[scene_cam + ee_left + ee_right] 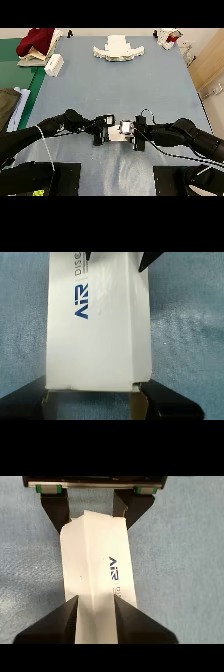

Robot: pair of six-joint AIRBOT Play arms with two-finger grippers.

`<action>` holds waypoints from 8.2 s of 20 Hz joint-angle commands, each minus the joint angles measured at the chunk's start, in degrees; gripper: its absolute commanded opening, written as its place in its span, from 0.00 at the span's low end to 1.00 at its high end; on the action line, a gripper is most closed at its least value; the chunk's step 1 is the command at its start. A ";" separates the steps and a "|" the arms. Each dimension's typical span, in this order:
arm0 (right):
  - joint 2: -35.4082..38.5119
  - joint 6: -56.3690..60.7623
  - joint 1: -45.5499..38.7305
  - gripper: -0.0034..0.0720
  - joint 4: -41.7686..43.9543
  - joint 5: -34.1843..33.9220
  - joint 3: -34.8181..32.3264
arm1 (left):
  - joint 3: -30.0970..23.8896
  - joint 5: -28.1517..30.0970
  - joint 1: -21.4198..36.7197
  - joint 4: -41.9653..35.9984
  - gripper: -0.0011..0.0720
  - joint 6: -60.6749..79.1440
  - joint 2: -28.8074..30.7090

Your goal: Fold the box.

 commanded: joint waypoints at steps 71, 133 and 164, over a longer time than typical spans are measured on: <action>-2.54 5.16 5.62 0.34 -10.47 1.77 2.03 | 0.04 -0.17 0.00 0.09 0.59 0.22 -0.02; -0.07 5.70 5.60 0.64 -9.49 -1.44 2.08 | 0.04 -0.17 0.00 0.09 0.59 0.20 -0.02; 0.17 43.32 9.16 0.05 9.92 28.44 -17.84 | 0.04 -0.17 0.00 0.09 0.59 0.20 -0.02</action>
